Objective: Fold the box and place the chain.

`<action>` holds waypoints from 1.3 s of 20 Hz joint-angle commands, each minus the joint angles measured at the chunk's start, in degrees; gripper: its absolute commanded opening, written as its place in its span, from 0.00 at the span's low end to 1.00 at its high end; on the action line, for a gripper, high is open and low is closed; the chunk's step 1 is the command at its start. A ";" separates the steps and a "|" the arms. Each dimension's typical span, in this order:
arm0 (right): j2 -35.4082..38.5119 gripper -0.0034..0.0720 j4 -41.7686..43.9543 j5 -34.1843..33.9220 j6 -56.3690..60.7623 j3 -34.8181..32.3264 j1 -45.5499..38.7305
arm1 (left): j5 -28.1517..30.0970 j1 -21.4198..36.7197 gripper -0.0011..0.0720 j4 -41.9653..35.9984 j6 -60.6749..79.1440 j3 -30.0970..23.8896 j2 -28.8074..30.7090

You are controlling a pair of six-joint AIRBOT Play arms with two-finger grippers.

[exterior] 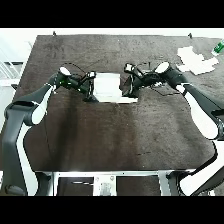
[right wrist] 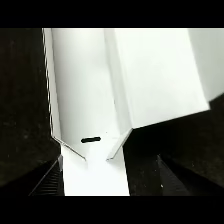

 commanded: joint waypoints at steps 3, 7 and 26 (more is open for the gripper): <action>-2.21 0.88 -1.18 -2.10 -6.27 -0.15 1.44 | 0.04 0.04 0.49 0.00 0.02 0.04 0.02; -2.45 0.59 -1.05 -2.32 -6.25 -0.15 1.92 | 0.04 0.04 0.49 0.00 0.02 0.04 0.02; -4.59 0.84 2.36 -7.50 -6.23 -0.15 5.40 | 0.04 0.04 0.49 0.00 0.00 0.04 0.02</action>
